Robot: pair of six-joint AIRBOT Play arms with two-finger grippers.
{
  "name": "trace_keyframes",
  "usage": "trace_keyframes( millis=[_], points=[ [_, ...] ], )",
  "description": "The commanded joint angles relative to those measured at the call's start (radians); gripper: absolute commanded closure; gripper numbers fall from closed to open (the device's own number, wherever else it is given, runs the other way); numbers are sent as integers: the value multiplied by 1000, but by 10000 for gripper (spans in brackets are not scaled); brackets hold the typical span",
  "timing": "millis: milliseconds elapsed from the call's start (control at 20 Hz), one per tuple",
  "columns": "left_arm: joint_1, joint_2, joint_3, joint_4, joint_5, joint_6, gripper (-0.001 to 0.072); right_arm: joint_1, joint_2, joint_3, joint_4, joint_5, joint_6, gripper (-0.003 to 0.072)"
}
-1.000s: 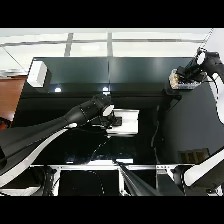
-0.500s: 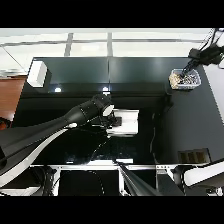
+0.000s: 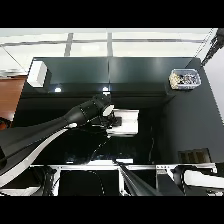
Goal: Fold the box and place the chain.
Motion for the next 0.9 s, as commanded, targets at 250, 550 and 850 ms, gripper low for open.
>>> trace_keyframes(
  millis=[250,550,850],
  points=[
    [0,0,0,0,0,1,683,25,441,-275,310,134,-185,684],
    [0,0,0,0,0,1,683,102,576,-436,550,401,-270,682],
    [0,0,0,0,0,0,682,347,591,-672,602,369,-287,683]
  ],
)
